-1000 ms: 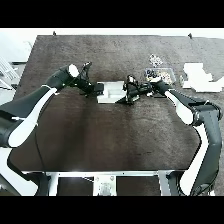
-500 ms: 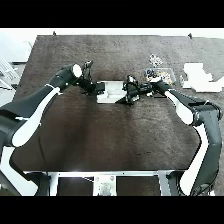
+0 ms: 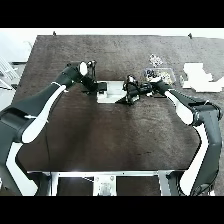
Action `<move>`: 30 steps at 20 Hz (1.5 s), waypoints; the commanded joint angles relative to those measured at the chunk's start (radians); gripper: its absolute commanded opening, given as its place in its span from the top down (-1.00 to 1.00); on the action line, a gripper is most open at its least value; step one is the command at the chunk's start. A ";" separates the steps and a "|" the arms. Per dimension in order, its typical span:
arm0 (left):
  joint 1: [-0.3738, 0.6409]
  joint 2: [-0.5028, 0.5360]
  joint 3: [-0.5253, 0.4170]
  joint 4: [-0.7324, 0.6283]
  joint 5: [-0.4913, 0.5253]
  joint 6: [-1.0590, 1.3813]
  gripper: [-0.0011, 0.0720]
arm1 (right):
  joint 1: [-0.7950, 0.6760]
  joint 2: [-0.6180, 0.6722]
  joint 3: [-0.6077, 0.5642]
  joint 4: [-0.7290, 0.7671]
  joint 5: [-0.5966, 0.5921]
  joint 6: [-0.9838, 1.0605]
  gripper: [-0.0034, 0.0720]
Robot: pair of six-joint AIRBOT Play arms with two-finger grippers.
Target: Fold the box and place the chain.
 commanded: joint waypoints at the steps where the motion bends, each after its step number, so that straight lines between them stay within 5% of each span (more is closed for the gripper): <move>1: -0.002 -0.008 0.018 0.034 -0.053 -0.032 -0.16 | 0.000 0.001 0.000 0.000 -0.001 0.000 -0.63; 11: -0.014 -0.013 0.023 0.068 -0.020 -0.039 -0.16 | 0.000 0.001 0.000 0.000 -0.001 0.000 -0.63; 21: -0.015 -0.179 0.288 0.109 -0.243 -0.097 -0.16 | 0.000 0.001 0.000 0.000 -0.001 0.000 -0.63; 30: -0.015 -0.200 0.298 0.149 -0.299 -0.119 -0.16 | 0.000 0.001 0.000 0.000 -0.001 0.000 -0.63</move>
